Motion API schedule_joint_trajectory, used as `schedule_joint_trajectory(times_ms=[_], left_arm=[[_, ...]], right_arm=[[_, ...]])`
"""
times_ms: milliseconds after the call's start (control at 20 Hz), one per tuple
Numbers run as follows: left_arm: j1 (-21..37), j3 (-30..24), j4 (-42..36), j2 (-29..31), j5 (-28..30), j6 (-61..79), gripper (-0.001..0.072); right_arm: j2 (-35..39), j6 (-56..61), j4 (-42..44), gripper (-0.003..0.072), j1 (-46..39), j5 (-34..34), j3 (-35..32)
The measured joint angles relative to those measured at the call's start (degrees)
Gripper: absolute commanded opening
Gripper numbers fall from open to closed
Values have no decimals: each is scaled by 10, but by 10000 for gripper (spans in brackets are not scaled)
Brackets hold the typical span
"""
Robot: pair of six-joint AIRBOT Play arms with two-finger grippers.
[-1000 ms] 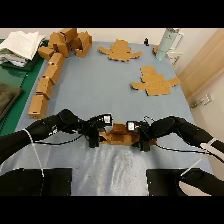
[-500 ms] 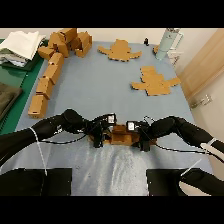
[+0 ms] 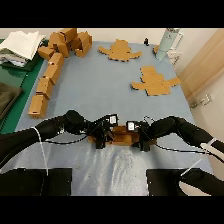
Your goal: Fold the box.
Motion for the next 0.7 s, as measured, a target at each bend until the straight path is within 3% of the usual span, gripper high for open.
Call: schedule_joint_trajectory(times_ms=[50,150,350,400,450,500,550,700], left_arm=[[-1,0,-1,-1,1,0,262],[-2,0,-4,-2,3,1,703],[-3,0,-7,-3,4,1,702],[-3,0,-8,-3,4,1,617],[-3,0,-8,-3,4,1,381],[-3,0,-9,-3,4,-1,97],[-3,0,-12,-3,2,-1,17],[-3,0,0,9,1,-20,17]], right_arm=[[0,0,0,512,0,0,0],[0,0,0,512,0,0,0],[0,0,0,513,0,0,0],[0,0,0,512,0,0,0],[0,0,0,512,0,0,0],[0,1,0,512,0,0,0],[0,0,0,512,0,0,0],[0,0,0,512,0,0,0]])
